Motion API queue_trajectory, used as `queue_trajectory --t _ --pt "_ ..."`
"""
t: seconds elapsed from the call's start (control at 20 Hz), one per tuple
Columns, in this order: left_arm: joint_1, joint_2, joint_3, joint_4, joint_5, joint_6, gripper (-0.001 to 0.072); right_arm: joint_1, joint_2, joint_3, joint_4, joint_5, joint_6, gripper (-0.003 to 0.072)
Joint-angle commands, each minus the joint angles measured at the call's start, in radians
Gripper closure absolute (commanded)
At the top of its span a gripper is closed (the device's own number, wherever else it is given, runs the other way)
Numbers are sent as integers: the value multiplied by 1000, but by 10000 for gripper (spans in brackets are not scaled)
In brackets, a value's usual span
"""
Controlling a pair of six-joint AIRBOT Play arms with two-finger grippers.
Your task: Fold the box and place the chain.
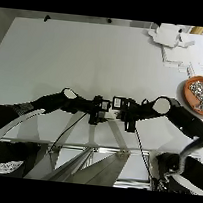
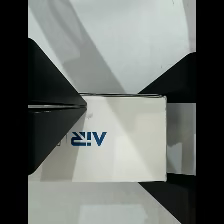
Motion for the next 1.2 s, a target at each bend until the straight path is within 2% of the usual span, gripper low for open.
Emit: queue_trajectory --t 0.0,0.2,0.35,0.45,0.55,0.75,0.95,1.05,1.15 --pt "0 1 0 0 0 1 320 -10 16 7 8 -21 119 662" --pt "0 1 0 0 0 1 320 -116 154 55 -63 80 364 662" --pt "0 1 0 0 0 1 320 -252 247 55 -292 198 591 662" --pt "0 0 0 0 0 1 320 -355 250 45 -447 288 756 662" --pt "0 1 0 0 0 1 320 -458 247 10 -527 303 887 662" --pt "0 0 0 0 0 1 320 -565 247 -19 -534 360 954 661" --pt "0 1 0 0 -14 -3 321 -566 248 -19 -533 357 954 661" --pt "3 7 0 3 10 -2 323 -566 248 -19 -533 356 954 661" --pt "27 59 0 51 31 -63 323 -566 248 -19 -533 356 954 661"
